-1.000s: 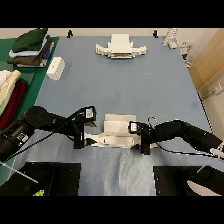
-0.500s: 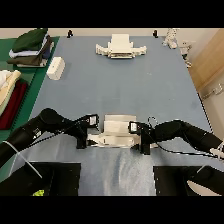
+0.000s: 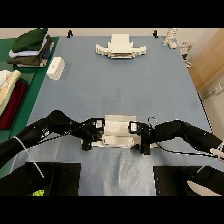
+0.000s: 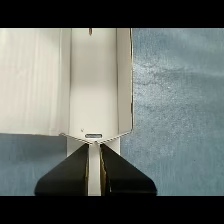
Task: Fold the box.
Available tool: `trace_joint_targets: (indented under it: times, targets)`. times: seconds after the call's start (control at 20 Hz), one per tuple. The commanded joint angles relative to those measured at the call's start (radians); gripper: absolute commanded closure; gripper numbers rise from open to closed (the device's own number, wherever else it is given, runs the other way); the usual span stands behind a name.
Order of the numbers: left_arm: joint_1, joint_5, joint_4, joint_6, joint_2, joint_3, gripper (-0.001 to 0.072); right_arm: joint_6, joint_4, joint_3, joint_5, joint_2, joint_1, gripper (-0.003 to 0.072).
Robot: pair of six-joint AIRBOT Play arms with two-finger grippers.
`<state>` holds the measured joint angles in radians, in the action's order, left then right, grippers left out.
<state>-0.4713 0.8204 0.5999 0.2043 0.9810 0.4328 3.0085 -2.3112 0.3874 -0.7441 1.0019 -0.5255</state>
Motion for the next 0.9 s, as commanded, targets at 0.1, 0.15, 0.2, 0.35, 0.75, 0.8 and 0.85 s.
trace_joint_targets:
  times: [0.1,0.15,0.2,0.35,0.75,0.8,0.85]
  targets:
    - [-0.052,-0.045,-0.048,0.01,0.01,0.0,0.0617,0.0,0.0,0.0,0.0,0.0,0.0,0.0146]
    - [-0.055,-0.051,-0.048,0.01,0.011,0.0,0.0691,0.0,0.0,0.0,0.0,0.001,0.0,0.0145]
    - [-0.059,-0.058,-0.053,0.009,0.011,0.0,0.0692,0.0,0.0,0.0,0.0,0.0,0.0,0.0146]
    - [-0.059,-0.058,-0.084,0.012,0.014,0.0,0.0692,0.0,0.0,0.0,0.0,0.0,0.0,0.0145]
    - [-0.065,-0.042,-0.084,0.013,0.03,-0.002,0.0207,0.0,0.0,0.0,0.0,0.0,0.0,0.0145]
    - [-0.065,-0.042,-0.085,0.013,0.03,-0.002,0.0207,0.0,0.0,0.0,0.0,0.0,0.0,0.0145]
    - [-0.065,-0.042,-0.084,0.013,0.03,-0.002,0.0206,0.0,0.0,0.0,0.0,0.0,0.0,0.0145]
